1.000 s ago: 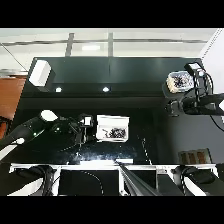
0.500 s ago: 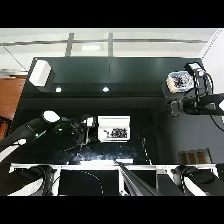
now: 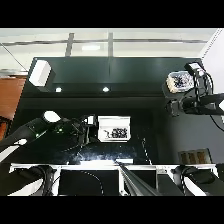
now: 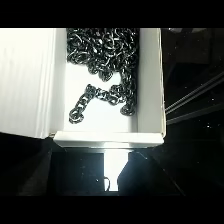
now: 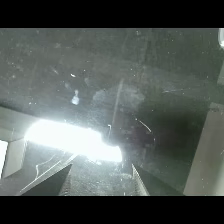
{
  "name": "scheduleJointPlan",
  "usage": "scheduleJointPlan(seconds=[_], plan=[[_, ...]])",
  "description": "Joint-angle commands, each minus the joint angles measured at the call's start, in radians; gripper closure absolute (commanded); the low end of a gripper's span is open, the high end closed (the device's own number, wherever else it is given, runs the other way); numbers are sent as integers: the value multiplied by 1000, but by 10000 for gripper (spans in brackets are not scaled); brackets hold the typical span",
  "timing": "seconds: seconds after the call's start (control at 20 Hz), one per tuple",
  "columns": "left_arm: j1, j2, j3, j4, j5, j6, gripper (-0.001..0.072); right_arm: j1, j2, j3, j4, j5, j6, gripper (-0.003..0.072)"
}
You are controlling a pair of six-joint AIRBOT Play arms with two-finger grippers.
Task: Fold the box and place the chain.
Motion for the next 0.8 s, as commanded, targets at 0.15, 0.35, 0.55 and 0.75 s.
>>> scheduleJointPlan(seconds=[0.15, 0.35, 0.55, 0.75], plan=[[-19, -1, 0, 4, 2, -19, -9, 1, 0, -1, 0, -7, 0, 249], [-66, -1, 0, 4, 68, -53, -8, 1, 0, -2, 0, -10, 0, 250], [-74, -1, 0, 4, 92, -72, -8, 1, 0, -18, 1, -10, 0, 249], [-74, -1, 0, 4, 91, -71, -8, 1, 0, -37, 2, -14, 0, 249]])
